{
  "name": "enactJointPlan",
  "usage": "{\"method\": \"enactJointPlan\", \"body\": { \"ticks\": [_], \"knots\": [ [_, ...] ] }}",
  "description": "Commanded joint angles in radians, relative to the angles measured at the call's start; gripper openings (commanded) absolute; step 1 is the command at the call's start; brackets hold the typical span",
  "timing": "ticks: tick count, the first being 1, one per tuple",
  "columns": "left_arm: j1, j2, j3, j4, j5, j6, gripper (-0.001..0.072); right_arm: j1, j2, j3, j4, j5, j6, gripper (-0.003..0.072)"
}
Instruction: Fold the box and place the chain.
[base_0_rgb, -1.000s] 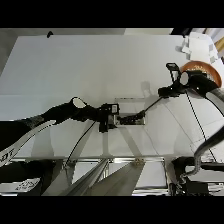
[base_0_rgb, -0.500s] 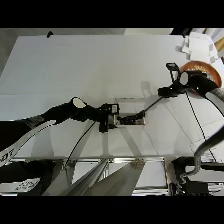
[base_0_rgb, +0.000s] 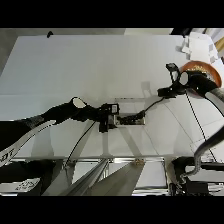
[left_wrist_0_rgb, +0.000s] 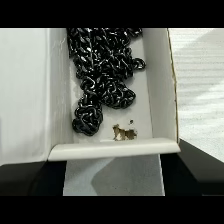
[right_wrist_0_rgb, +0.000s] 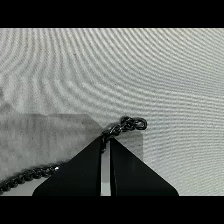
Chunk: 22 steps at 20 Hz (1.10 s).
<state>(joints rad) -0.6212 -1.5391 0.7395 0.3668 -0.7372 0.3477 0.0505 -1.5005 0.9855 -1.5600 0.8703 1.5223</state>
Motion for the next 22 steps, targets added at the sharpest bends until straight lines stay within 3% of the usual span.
{"method": "enactJointPlan", "body": {
  "ticks": [1, 4, 7, 14, 22],
  "knots": [
    [0.000, 0.001, 0.000, 0.000, 0.000, 0.000, 0.0273, -0.001, 0.000, 0.000, 0.006, 0.030, -0.010, 0.0019],
    [0.000, 0.001, 0.000, 0.000, 0.000, 0.000, 0.0273, -0.001, 0.064, 0.000, 0.023, 0.114, -0.098, 0.0018],
    [0.000, 0.001, 0.000, 0.000, 0.000, 0.000, 0.0273, -0.001, 0.209, 0.000, 0.066, 0.176, -0.147, 0.0018],
    [0.000, 0.001, 0.000, 0.000, 0.000, 0.000, 0.0273, 0.000, 0.533, 0.000, 0.405, 0.401, -0.299, 0.0018],
    [0.000, 0.001, 0.000, 0.000, 0.000, 0.000, 0.0273, 0.000, 0.673, 0.000, 0.570, 0.502, -0.320, 0.0018]
  ]
}}
